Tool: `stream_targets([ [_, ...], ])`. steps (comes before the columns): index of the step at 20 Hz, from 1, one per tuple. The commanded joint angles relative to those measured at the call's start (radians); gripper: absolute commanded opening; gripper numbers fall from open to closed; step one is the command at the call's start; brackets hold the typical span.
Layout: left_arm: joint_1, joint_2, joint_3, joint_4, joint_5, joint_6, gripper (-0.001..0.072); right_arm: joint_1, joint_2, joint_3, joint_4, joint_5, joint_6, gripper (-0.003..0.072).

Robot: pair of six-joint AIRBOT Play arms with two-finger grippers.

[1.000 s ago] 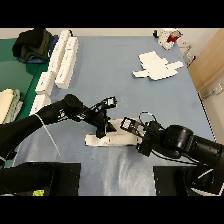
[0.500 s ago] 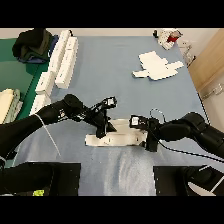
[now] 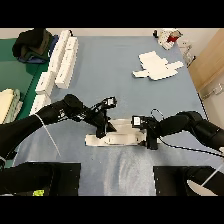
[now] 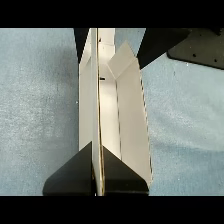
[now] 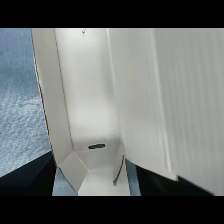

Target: Fold the box.

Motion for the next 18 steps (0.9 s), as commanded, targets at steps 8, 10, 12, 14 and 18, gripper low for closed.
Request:
stream_targets([
  [8, -0.001, 0.0, 0.0, 0.0, 0.0, 0.0, 0.0013, -0.006, -0.003, 0.0, -0.014, -0.011, 0.0, 0.0712],
  [10, -0.001, 0.0, 0.0, 0.0, 0.0, 0.0, 0.0013, -0.006, -0.005, 0.0, -0.014, -0.008, 0.0, 0.0711],
  [12, -0.001, 0.0, 0.0, 0.0, 0.0, 0.0, 0.0013, -0.006, -0.005, -0.001, -0.007, -0.008, 0.0, 0.0711],
  [14, -0.001, 0.0, 0.0, 0.0, 0.0, 0.0, 0.0013, -0.006, -0.017, -0.006, 0.012, -0.007, 0.0, 0.071],
  [18, -0.001, 0.0, 0.0, 0.0, 0.0, 0.0, 0.0013, -0.004, -0.02, -0.068, 0.064, 0.053, -0.081, 0.0708],
])
